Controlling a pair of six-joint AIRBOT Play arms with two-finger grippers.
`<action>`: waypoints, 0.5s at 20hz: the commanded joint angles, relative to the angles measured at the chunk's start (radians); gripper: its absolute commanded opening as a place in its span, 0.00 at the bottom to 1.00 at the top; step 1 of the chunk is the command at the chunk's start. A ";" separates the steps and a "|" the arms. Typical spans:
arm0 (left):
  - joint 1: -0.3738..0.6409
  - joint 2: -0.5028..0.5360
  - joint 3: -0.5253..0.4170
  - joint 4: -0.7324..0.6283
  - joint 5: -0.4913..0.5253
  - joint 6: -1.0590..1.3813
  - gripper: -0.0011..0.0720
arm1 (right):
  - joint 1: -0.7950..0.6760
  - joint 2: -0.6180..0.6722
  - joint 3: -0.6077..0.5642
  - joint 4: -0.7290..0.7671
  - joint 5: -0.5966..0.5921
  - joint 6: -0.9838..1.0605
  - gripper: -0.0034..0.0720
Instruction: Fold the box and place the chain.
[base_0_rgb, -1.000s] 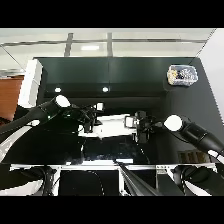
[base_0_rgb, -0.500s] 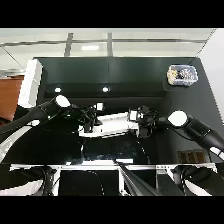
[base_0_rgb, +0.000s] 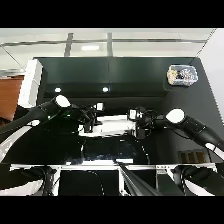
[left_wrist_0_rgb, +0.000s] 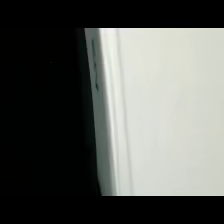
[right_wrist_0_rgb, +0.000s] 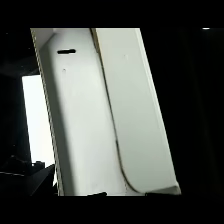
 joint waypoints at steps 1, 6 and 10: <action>0.000 -0.001 0.000 0.000 0.000 -0.002 0.06 | 0.000 -0.042 -0.009 0.006 0.073 -0.034 0.92; 0.000 -0.001 0.000 0.000 0.000 -0.002 0.06 | 0.000 -0.093 -0.013 -0.003 0.009 -0.059 0.92; 0.000 -0.001 0.000 0.000 0.000 -0.002 0.06 | -0.008 -0.124 -0.013 -0.003 0.011 -0.066 0.92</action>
